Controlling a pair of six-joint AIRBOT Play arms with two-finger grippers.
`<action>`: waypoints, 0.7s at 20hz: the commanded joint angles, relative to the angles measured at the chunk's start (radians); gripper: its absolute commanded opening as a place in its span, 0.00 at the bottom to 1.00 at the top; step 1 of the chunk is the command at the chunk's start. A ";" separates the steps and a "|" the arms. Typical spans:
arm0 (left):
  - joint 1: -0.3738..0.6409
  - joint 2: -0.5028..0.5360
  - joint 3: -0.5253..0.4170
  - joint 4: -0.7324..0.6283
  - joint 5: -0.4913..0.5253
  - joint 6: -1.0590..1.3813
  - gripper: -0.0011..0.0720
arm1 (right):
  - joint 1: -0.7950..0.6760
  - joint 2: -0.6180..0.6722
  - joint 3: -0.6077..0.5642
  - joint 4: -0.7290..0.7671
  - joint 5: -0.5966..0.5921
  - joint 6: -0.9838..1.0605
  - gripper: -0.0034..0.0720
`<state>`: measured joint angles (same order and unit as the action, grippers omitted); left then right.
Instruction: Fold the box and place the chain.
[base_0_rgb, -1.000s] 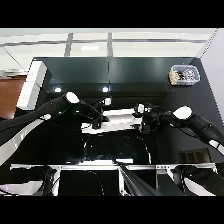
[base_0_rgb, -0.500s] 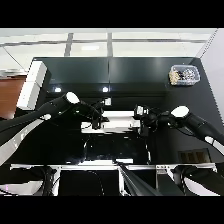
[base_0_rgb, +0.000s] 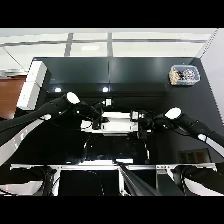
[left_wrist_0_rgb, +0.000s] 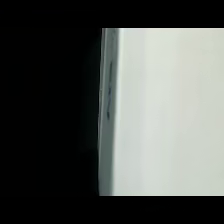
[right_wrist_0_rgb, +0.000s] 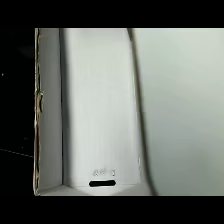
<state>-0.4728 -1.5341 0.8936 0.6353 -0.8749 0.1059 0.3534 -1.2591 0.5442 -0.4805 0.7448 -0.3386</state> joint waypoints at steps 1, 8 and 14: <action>0.000 0.000 0.000 -0.001 0.004 -0.002 0.05 | 0.024 -0.010 0.007 -0.053 -0.054 0.074 0.96; 0.000 0.000 0.000 -0.001 0.004 -0.002 0.05 | 0.024 -0.026 0.024 -0.079 -0.049 0.112 0.96; 0.000 0.000 0.000 -0.001 0.004 -0.002 0.05 | 0.025 -0.026 0.024 -0.082 -0.046 0.111 0.96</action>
<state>-0.4728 -1.5341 0.8936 0.6338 -0.8703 0.1028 0.3775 -1.2842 0.5671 -0.5564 0.6979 -0.2306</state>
